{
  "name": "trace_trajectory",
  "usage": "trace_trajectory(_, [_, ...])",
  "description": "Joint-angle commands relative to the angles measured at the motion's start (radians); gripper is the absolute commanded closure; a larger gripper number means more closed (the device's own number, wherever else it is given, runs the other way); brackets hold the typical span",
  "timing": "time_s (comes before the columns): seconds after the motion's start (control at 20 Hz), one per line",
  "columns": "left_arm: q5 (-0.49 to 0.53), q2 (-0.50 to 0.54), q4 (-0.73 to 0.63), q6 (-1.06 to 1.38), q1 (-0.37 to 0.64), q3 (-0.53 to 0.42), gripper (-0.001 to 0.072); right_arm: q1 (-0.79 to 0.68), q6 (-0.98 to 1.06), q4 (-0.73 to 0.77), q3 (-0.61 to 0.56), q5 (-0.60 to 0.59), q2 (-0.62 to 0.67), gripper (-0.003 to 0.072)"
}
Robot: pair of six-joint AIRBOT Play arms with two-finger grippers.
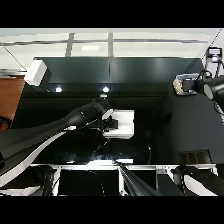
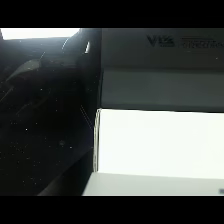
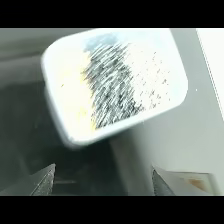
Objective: Fold the box and place the chain.
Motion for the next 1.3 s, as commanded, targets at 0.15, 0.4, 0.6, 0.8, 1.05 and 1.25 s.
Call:
trace_trajectory(0.15, [0.004, 0.001, 0.0, 0.0, 0.001, 0.0, 0.0679, -0.211, -0.154, 0.286, 0.328, -0.02, -0.415, -0.0023])
trace_trajectory(0.4, [0.004, 0.001, 0.0, 0.0, 0.001, 0.0, 0.0679, -0.248, -0.228, 0.34, 0.524, 0.077, -0.62, 0.0087])
trace_trajectory(0.6, [0.004, 0.0, 0.0, 0.0, 0.0, 0.0, 0.0679, -0.249, -0.243, 0.364, 0.538, 0.038, -0.674, 0.0088])
trace_trajectory(0.8, [0.001, 0.0, -0.004, 0.0, 0.0, 0.0, 0.0679, -0.249, -0.253, 0.402, 0.539, 0.029, -0.697, 0.037])
trace_trajectory(1.05, [0.001, 0.0, -0.004, 0.0, 0.0, 0.0, 0.0679, -0.249, -0.261, 0.344, 0.654, 0.195, -0.686, 0.0628])
trace_trajectory(1.25, [0.001, 0.0, -0.004, 0.0, 0.001, 0.0, 0.0679, -0.248, -0.377, 0.333, 0.74, 0.288, -0.606, 0.067])
